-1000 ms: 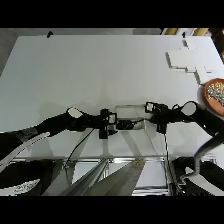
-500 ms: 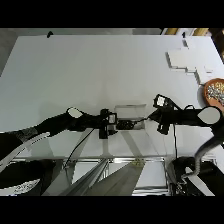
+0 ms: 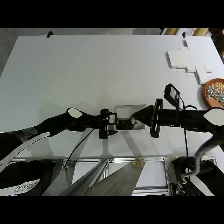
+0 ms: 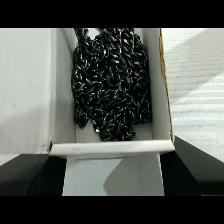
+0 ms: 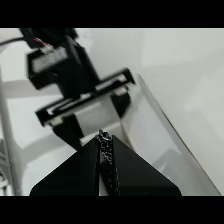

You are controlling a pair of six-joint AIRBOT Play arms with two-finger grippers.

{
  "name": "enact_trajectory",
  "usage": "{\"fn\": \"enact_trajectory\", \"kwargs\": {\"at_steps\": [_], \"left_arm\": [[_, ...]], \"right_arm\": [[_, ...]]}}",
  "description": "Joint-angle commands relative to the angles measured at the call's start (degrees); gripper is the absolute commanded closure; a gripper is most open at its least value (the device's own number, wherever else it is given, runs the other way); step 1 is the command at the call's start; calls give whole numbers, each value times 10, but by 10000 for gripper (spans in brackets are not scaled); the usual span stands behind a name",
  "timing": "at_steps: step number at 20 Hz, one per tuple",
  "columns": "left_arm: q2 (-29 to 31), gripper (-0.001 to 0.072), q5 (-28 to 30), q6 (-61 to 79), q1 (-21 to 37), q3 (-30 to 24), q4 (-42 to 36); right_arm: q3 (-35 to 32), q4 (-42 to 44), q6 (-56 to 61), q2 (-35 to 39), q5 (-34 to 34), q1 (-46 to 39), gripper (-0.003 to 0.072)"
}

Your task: Fold the box and place the chain.

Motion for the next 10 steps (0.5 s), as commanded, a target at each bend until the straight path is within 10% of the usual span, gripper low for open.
{"fn": "enact_trajectory", "kwargs": {"at_steps": [1, 10], "left_arm": [[0, 659, 0, 0, 0, 0, 0], [0, 659, 0, 0, 0, 0, 0]], "right_arm": [[1, 36, -28, -3, -75, 58, 665], [1, -38, -21, -66, -116, 86, 664]]}}
